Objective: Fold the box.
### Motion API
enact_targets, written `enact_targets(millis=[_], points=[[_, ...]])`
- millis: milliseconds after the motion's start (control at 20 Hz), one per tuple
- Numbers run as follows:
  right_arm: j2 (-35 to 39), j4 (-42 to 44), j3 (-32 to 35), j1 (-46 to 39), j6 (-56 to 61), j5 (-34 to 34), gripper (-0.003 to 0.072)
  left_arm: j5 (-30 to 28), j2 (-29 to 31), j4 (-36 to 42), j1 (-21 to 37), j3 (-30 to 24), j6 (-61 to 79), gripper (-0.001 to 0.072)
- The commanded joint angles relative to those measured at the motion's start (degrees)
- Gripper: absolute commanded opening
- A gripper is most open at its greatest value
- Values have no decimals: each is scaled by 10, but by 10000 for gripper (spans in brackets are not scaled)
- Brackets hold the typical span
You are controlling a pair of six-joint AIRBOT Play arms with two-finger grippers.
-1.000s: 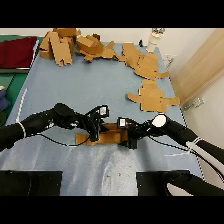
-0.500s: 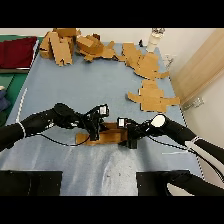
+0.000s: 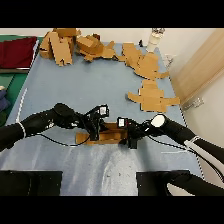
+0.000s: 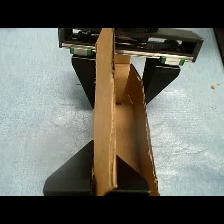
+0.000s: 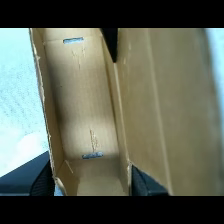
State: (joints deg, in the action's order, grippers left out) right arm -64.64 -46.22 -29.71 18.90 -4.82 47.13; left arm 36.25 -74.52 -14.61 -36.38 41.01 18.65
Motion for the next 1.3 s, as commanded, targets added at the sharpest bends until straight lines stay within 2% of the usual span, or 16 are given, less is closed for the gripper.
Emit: enact_targets(millis=[0, 700, 750, 800, 850, 1100, 1250], points=[[0, 0, 0, 0, 0, 2, 509, -1, 0, 0, 0, 0, -1, 14], [0, 0, 0, 1, 0, 4, 509, -1, 0, 0, 0, 0, -21, 19], [0, 0, 0, 1, 0, 4, 510, -3, 0, 0, 0, 0, -32, 251], [0, 0, 0, 1, 0, 4, 510, -11, 0, 2, 0, 0, -67, 515], [0, 0, 0, 1, 0, 4, 509, -21, 1, 2, 0, 1, -103, 543], [0, -1, 0, 1, 0, 4, 509, -22, 20, -18, 1, 3, -128, 544], [0, -1, 0, 1, 0, 4, 510, -17, 63, -105, 11, 3, -222, 544]])
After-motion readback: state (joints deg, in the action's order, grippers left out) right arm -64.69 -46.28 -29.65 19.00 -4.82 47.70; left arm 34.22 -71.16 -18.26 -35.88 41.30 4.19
